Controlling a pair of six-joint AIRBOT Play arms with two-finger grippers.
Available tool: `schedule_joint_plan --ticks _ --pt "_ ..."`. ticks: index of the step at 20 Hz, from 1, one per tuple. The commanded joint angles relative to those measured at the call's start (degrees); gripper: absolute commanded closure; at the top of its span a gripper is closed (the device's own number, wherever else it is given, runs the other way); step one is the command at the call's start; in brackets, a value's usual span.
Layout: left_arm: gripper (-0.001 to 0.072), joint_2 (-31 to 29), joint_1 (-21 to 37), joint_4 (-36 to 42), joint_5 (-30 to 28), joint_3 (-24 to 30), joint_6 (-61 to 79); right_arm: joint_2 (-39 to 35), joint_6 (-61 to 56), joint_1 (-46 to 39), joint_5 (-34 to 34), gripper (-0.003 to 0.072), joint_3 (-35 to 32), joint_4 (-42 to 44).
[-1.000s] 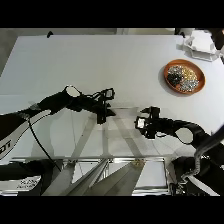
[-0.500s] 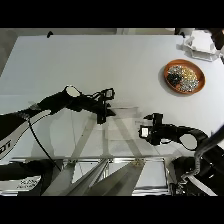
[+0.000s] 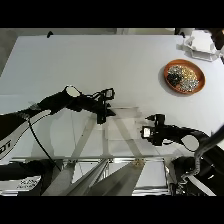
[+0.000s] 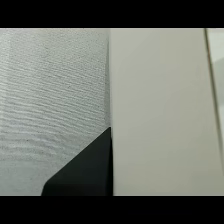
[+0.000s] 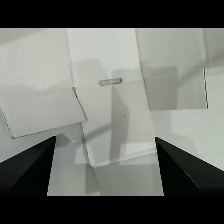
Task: Fold the box and place the chain.
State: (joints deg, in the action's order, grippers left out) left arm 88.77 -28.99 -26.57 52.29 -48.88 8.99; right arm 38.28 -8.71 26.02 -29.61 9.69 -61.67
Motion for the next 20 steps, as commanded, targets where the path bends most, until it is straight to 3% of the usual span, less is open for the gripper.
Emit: schedule_joint_plan --ticks 1,8,20 --pt "0.0697 0.02 -0.02 0.00 0.00 0.00 0.00 -0.72 -0.04 -0.35 -3.02 -0.0011 -0.04 0.00" --pt "0.0697 0.02 -0.02 0.00 0.00 0.00 0.00 -0.57 -1.36 10.43 0.07 -0.0010 -0.31 1.68" --pt "0.0697 0.02 -0.04 0.00 0.00 0.00 0.00 5.22 -1.51 13.66 11.28 -0.0009 -0.28 3.69"
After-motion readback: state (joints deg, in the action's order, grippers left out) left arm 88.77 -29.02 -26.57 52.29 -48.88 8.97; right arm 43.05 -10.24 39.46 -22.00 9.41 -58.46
